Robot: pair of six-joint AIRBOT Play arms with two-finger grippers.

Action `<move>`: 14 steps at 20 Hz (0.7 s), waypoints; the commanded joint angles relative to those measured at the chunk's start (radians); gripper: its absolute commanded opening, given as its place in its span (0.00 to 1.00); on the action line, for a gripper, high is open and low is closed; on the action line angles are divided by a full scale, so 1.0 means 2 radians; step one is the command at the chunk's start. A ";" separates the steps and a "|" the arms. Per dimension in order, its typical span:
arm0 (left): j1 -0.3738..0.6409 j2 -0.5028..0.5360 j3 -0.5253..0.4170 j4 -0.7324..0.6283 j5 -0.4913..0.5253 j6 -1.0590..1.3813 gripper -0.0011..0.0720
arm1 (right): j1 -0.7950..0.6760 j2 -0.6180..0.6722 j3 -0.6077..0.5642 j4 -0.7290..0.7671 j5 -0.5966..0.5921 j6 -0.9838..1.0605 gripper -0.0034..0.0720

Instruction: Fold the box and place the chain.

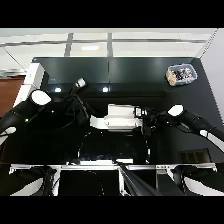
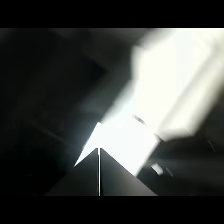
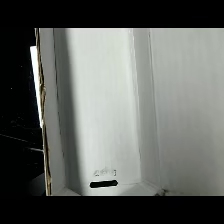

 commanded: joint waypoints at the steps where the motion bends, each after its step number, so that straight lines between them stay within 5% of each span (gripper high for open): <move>1: -0.014 0.011 -0.025 -0.011 -0.053 0.208 0.18 | 0.000 0.000 0.000 0.000 0.000 0.000 0.22; 2: -0.026 0.011 -0.025 -0.009 -0.028 0.232 0.65 | 0.000 0.000 0.000 0.000 0.000 0.000 0.22; 3: -0.038 0.010 -0.025 -0.008 0.003 0.244 1.00 | 0.000 0.000 0.000 0.000 0.000 0.000 0.22; 7: -0.098 0.003 -0.024 0.046 0.115 0.248 0.99 | 0.000 0.000 0.000 0.000 0.000 0.000 0.22; 14: -0.116 -0.067 -0.004 0.047 0.083 0.233 0.96 | 0.000 0.000 0.000 0.000 0.000 0.000 0.22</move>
